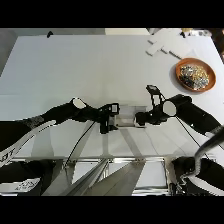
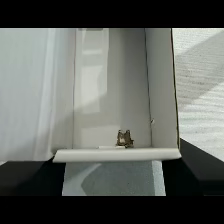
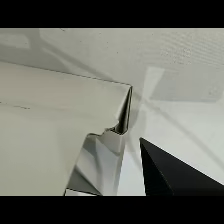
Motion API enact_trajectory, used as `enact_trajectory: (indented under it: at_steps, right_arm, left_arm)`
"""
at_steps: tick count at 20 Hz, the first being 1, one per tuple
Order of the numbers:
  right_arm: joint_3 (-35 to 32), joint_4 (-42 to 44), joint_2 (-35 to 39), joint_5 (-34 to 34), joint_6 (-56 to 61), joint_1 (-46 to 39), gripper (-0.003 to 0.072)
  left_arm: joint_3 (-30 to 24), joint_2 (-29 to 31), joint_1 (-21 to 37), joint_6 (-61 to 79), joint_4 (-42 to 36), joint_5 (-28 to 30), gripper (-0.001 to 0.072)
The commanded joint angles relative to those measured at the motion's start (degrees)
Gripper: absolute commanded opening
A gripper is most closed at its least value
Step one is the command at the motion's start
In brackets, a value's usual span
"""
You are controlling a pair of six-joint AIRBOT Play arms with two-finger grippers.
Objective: Fold the box and place the chain.
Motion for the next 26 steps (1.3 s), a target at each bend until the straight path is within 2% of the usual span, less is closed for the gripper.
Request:
enact_trajectory:
  at_steps: [1, 7, 9, 15, 16, 19, 24, 26]
  right_arm:
    - [0.37, -2.12, -1.05, 0.37, 5.66, 1.88, 0.0472]
    - [3.21, -5.07, -4.68, -0.70, 9.03, 5.68, 0.0471]
    - [3.32, -4.81, -4.68, -1.64, 9.42, 5.81, 0.0420]
    - [3.32, -6.34, -4.70, -0.46, 9.40, 5.79, 0.0356]
    - [3.32, -6.36, -4.70, -0.48, 9.40, 5.79, 0.0306]
    - [3.32, -6.36, -5.66, 0.17, 10.34, 5.79, 0.0277]
    - [3.32, -7.65, -8.24, 2.19, 10.69, 6.62, 0.0030]
    - [3.32, -9.09, -8.26, 1.86, 10.97, 7.21, 0.0018]
  left_arm:
    - [-0.02, 0.04, 0.02, 0.02, 0.00, 0.02, 0.0099]
    - [-0.02, 0.04, 0.02, 0.02, 0.00, 0.00, 0.0099]
    - [-0.02, 0.04, 0.02, 0.02, 0.00, 0.00, 0.0099]
    - [-0.02, 0.04, 0.00, 0.02, 0.00, 0.00, 0.0099]
    - [-0.02, 0.04, 0.02, 0.02, 0.00, 0.02, 0.0099]
    - [-0.02, 0.04, 0.02, 0.02, 0.00, 0.00, 0.0099]
    - [-0.02, 0.04, 0.02, 0.02, 0.00, 0.00, 0.0099]
    - [-0.02, 0.04, 0.02, 0.02, 0.00, 0.00, 0.0099]
